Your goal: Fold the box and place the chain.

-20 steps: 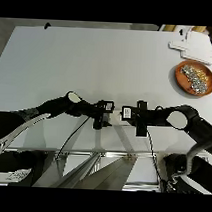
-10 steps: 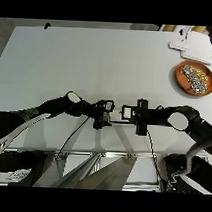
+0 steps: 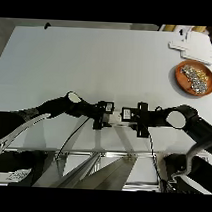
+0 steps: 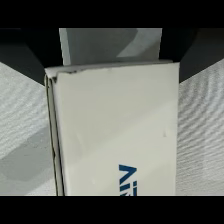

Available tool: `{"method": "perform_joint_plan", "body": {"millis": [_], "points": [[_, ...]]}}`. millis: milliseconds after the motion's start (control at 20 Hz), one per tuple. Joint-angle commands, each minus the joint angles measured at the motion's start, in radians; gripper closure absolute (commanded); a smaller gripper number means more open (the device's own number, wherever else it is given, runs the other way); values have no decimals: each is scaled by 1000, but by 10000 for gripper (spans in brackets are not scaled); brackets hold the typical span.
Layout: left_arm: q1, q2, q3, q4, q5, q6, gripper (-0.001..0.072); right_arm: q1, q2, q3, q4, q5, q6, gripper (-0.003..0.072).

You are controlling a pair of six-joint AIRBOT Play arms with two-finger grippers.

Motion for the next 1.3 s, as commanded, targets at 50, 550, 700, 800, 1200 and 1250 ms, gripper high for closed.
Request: {"method": "perform_joint_plan", "body": {"millis": [50,550,700,800,1200,1250], "points": [[0,0,0,-4,8,-4,540,0,48,0,63,10,-4,245],[0,0,0,-4,8,-4,540,0,-3,0,135,-90,3,646],[0,0,0,-4,8,-4,540,0,-46,0,131,-23,2,646],[0,0,0,-4,8,-4,540,0,-57,0,125,-5,-1,647],[0,0,0,-4,8,-4,540,0,-106,0,121,21,-1,647],[0,0,0,-4,7,-4,540,0,-113,0,121,20,-1,647]]}}
